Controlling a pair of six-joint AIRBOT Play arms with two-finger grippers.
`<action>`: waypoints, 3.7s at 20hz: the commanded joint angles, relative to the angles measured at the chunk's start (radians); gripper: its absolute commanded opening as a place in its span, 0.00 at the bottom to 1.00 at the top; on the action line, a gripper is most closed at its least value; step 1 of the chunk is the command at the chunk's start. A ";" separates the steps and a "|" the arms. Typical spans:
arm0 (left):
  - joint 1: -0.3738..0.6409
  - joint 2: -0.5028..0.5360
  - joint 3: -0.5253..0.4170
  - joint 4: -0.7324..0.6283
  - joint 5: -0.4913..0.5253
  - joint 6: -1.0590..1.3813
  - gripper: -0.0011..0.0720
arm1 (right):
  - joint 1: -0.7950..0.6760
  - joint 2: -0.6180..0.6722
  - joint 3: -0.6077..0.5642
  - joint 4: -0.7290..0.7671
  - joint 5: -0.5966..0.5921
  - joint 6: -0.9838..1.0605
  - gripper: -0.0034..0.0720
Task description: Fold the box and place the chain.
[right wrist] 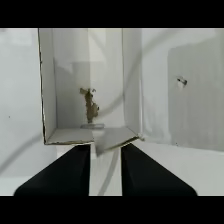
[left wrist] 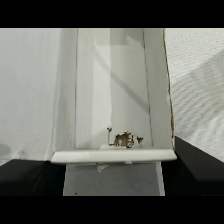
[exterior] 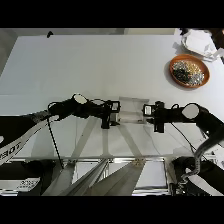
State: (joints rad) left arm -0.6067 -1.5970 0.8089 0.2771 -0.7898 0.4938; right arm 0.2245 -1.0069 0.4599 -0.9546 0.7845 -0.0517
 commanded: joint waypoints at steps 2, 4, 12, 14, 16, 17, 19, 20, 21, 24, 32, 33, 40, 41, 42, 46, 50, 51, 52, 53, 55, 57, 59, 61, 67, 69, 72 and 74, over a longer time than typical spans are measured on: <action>0.000 0.000 0.001 0.000 0.000 0.000 0.11 | 0.036 -0.004 -0.001 0.029 0.018 -0.010 0.25; 0.000 0.000 0.001 0.000 0.000 0.000 0.11 | 0.054 -0.008 -0.001 0.041 0.017 -0.010 0.25; 0.000 0.000 0.001 0.000 0.000 0.000 0.11 | 0.063 -0.060 -0.001 0.125 -0.029 -0.009 0.32; 0.000 0.000 0.001 0.000 0.000 0.000 0.11 | 0.063 -0.077 -0.001 0.125 -0.030 -0.009 0.41; 0.000 0.000 0.001 0.000 0.000 0.000 0.11 | 0.063 -0.086 -0.001 0.125 -0.043 -0.009 0.58; 0.000 0.000 0.001 0.000 0.000 0.000 0.11 | 0.063 -0.086 -0.001 0.125 -0.048 -0.009 0.59; 0.000 0.000 0.001 0.000 0.000 0.000 0.11 | 0.063 -0.085 -0.001 0.126 -0.057 -0.009 0.57; 0.000 0.000 0.001 0.000 0.000 0.000 0.11 | 0.063 -0.081 -0.001 0.126 -0.059 -0.003 0.57; 0.000 0.000 0.001 0.000 0.000 0.000 0.11 | 0.061 -0.071 -0.001 0.129 -0.057 0.023 0.52; 0.000 0.000 0.001 0.000 0.000 0.000 0.11 | 0.014 -0.017 -0.001 0.127 0.029 0.115 0.30; 0.000 0.000 0.001 0.000 0.000 0.000 0.11 | -0.288 0.245 -0.001 0.081 0.427 0.576 0.07; 0.000 0.000 0.001 0.000 0.000 0.000 0.11 | -0.340 0.270 -0.001 0.082 0.417 0.663 0.07; 0.000 0.000 0.001 0.000 0.000 0.000 0.11 | -0.562 0.250 -0.002 -0.141 0.354 1.229 0.07; 0.000 0.000 0.001 0.000 0.000 0.000 0.11 | -0.555 0.216 -0.007 -0.160 0.351 1.246 0.07; 0.000 0.000 0.001 0.000 0.000 0.000 0.11 | -0.550 0.180 -0.010 -0.160 0.342 1.249 0.07; 0.000 0.000 0.001 0.000 0.000 0.000 0.11 | -0.520 0.041 -0.011 -0.099 0.292 1.224 0.07; 0.000 0.000 0.001 0.000 0.000 0.000 0.11 | -0.498 -0.087 -0.011 -0.028 0.273 1.168 0.06; 0.000 0.000 0.001 0.000 0.000 0.000 0.11 | -0.498 -0.103 -0.011 0.010 0.270 1.134 0.06; 0.000 0.000 0.001 0.000 0.001 0.000 0.11 | -0.498 -0.108 -0.011 0.053 0.273 1.091 0.06; 0.000 0.000 0.001 0.000 0.000 0.000 0.11 | -0.498 -0.109 -0.011 0.081 0.272 1.062 0.06; 0.000 0.000 0.001 0.000 0.000 0.000 0.11 | -0.498 -0.109 -0.022 0.095 0.244 1.044 0.06; 0.000 0.000 0.001 0.000 0.000 0.000 0.11 | -0.498 -0.120 -0.041 0.143 0.245 1.005 0.06; 0.000 0.000 0.001 0.000 0.000 0.000 0.11 | -0.482 -0.146 -0.048 0.188 0.248 0.959 0.06; 0.000 0.000 0.001 0.000 0.000 0.000 0.11 | -0.449 -0.175 -0.048 0.198 0.247 0.949 0.06; 0.000 0.000 0.001 0.000 0.000 0.000 0.11 | -0.409 -0.138 -0.047 0.237 0.241 0.933 0.30; 0.000 0.000 0.001 0.000 0.000 0.000 0.11 | -0.409 -0.097 -0.047 0.248 0.252 0.933 0.31; 0.000 0.000 0.001 0.000 0.000 0.000 0.11 | -0.409 -0.043 -0.047 0.292 0.278 0.933 0.31; 0.000 0.000 0.001 0.000 0.000 0.000 0.11 | -0.409 -0.034 -0.047 0.304 0.302 0.932 0.31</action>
State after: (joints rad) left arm -0.6067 -1.5970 0.8089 0.2768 -0.7898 0.4938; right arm -0.1856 -1.0691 0.4137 -0.6819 1.0561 0.8822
